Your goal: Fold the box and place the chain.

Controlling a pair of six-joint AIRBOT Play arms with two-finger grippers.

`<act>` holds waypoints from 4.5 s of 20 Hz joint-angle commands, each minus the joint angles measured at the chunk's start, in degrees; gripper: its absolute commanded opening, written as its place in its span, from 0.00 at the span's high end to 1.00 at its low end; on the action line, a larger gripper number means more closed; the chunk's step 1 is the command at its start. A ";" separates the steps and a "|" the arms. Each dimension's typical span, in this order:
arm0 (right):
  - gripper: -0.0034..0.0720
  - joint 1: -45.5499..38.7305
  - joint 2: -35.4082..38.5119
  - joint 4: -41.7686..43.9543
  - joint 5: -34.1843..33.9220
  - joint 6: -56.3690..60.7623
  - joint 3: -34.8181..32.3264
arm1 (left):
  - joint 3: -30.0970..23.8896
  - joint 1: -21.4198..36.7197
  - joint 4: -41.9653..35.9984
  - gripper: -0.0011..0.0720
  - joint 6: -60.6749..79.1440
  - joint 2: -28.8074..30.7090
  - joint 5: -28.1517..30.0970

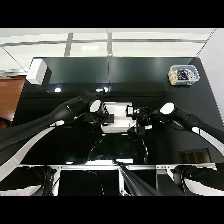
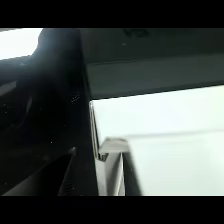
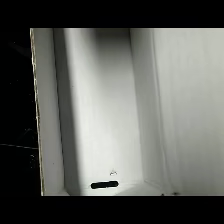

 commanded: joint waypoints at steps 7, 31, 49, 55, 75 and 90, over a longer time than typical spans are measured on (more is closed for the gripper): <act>0.73 0.02 0.02 -0.02 0.02 -0.02 0.00 | 0.59 -1.27 0.87 0.51 -3.34 -2.01 -1.62; 0.73 0.02 0.02 0.00 0.02 -0.02 0.00 | 2.73 -0.92 0.94 0.43 -3.34 -2.75 -0.46; 0.73 0.04 0.02 1.40 0.07 -0.02 0.00 | 2.73 -1.27 2.10 0.95 -2.91 -3.52 -2.01; 0.65 0.02 0.09 2.16 0.31 0.63 0.00 | 2.73 -1.27 2.10 0.95 -2.93 -3.50 -2.12; 0.63 -0.66 8.13 -6.93 5.29 11.74 0.02 | 2.73 -1.22 2.12 0.95 -2.56 -3.41 -3.54; 0.63 -0.66 2.56 7.85 4.79 11.32 -0.02 | 2.73 -0.90 2.12 0.95 -2.56 -3.41 -3.32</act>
